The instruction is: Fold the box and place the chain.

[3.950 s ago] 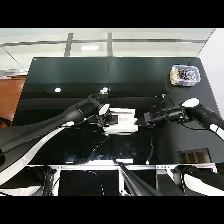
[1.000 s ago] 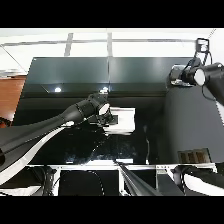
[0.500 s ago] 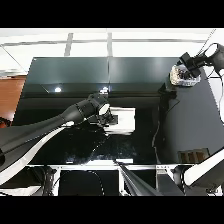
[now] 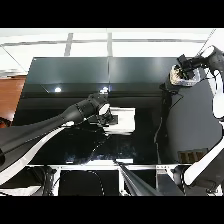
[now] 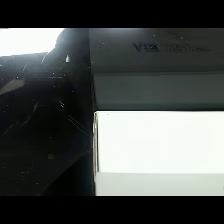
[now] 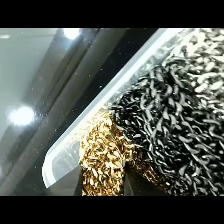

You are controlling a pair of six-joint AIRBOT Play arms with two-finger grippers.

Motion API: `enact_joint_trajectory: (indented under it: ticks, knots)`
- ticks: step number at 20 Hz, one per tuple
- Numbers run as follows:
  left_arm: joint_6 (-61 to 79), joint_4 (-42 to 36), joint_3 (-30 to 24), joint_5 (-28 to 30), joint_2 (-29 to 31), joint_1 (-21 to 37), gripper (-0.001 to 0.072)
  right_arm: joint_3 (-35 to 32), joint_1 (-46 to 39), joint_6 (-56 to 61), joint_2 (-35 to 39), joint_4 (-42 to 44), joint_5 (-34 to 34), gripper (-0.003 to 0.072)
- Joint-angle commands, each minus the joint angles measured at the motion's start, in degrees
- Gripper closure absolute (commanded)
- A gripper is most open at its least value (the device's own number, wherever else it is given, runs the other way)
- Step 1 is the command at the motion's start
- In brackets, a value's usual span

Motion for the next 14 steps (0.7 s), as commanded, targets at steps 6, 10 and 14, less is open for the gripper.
enact_joint_trajectory:
  ticks: [6,10,14]
  knots:
    - [0.0,-0.02,0.07,0.09,0.02,0.02,0.0682,3.39,-0.28,-23.26,13.18,2.08,7.8,0.067]
    - [0.0,0.0,0.07,0.11,0.02,0.02,0.0682,3.39,-0.26,-29.18,26.21,2.05,9.94,0.067]
    - [0.0,0.0,0.07,0.15,0.02,0.04,0.0682,3.39,-0.15,-33.29,37.35,4.2,12.46,0.0671]
